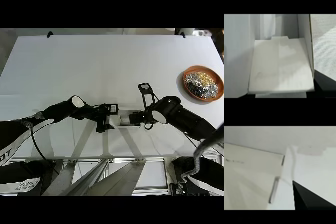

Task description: Fold the box and place the chain.

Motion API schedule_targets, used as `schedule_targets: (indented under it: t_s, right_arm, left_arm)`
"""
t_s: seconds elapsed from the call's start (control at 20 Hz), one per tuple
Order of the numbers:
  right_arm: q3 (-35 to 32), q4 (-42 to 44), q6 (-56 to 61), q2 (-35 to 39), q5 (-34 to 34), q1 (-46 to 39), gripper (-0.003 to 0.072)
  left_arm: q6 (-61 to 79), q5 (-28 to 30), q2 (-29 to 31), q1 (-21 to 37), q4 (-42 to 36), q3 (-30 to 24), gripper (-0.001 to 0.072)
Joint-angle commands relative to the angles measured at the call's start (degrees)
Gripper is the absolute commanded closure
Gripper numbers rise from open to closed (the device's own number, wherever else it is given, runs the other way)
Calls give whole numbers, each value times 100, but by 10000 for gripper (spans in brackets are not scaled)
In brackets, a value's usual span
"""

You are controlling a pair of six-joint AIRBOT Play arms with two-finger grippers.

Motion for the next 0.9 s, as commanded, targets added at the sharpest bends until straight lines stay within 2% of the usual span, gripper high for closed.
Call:
schedule_targets:
  t_s: [0.0, 0.05, 0.2, 0.3, 0.45, 0.55, 0.7, 0.85]
  right_arm:
    - [0, -457, -225, 518, 741, 0, 175]
    - [2, -649, -225, 686, 835, -7, 135]
    - [0, -970, -389, 1252, 833, -610, 135]
    - [2, -1224, -769, 1469, 647, -1453, 135]
    - [15, -1410, -1611, 1392, 94, -3075, 135]
    - [39, -1392, -2087, 1145, -369, -4232, 135]
    - [365, -1207, -2774, 345, -822, -5803, 135]
    - [925, -1036, -3195, -632, -905, -6498, 135]
  left_arm:
    - [0, 4, 0, -2, 2, -2, 322]
    - [0, 4, 0, -2, 2, -2, 322]
    - [0, 4, 0, -2, 2, -2, 322]
    - [0, 0, 0, -4, 2, -2, 322]
    - [0, 2, 0, -2, 2, -2, 322]
    - [0, 4, 0, -2, 2, -2, 322]
    - [0, 2, 0, -2, 2, -2, 322]
    - [0, 2, 0, -2, 2, -2, 322]
